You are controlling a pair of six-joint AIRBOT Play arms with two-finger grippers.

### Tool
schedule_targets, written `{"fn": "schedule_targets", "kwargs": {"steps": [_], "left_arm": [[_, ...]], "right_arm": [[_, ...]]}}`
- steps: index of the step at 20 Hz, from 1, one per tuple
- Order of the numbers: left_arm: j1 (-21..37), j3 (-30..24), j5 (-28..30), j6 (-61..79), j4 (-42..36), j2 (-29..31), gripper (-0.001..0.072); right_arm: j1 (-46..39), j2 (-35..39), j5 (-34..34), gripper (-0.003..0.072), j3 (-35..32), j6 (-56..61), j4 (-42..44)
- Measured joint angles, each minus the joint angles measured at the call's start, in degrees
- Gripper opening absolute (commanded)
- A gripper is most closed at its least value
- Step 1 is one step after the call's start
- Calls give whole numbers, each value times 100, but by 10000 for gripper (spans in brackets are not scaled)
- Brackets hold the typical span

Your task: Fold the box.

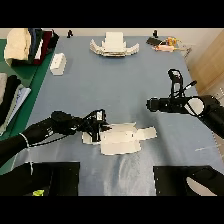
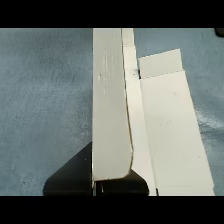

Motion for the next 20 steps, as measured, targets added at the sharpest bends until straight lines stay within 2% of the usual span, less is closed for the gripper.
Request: {"fn": "schedule_targets", "kwargs": {"steps": [20], "left_arm": [[-13,0,-109,-59,83,2,15]], "right_arm": [[0,-90,55,323,-7,0,4]]}}
